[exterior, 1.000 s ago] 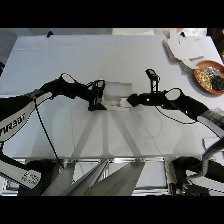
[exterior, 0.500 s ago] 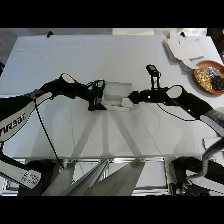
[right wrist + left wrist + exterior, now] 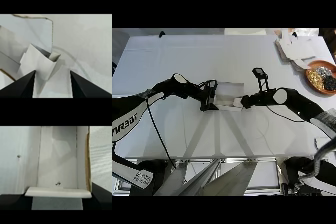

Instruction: Fold the box and place the chain.

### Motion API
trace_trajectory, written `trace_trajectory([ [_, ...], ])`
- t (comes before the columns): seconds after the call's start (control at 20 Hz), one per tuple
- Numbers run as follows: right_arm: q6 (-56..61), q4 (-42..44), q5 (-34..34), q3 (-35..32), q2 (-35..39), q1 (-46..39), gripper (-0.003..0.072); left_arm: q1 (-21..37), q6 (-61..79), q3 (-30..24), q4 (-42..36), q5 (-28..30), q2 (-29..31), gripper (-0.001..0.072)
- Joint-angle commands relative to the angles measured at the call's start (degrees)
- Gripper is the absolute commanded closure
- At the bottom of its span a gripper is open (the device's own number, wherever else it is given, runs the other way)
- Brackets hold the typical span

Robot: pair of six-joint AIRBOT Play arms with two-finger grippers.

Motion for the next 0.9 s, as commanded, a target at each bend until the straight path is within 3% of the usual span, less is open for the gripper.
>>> trace_trajectory([
  [0.0,15.0,-13.9,0.2,0.0,0.0,3.5,0.0224,0.0,0.0,0.0,0.0,0.0,0.0,0.0298],
  [0.25,24.7,-22.3,4.2,2.8,-1.6,6.8,0.0225,0.0,0.0,0.0,0.0,0.0,0.0,0.0297],
  [0.5,30.8,-23.0,6.1,6.5,-3.3,8.4,0.0226,0.0,0.0,0.0,0.0,0.0,0.0,0.0297],
  [0.65,35.2,-24.6,11.2,8.3,-5.6,9.2,0.0227,0.0,0.0,0.0,0.0,0.0,0.0,0.0298],
  [0.75,40.4,-27.4,13.2,10.6,-8.0,10.6,0.0289,0.0,0.0,0.0,0.0,0.0,0.0,0.0298],
  [0.85,45.8,-31.2,13.5,12.8,-9.8,12.2,0.0293,0.0,0.0,0.0,0.0,0.0,0.0,0.0298],
])
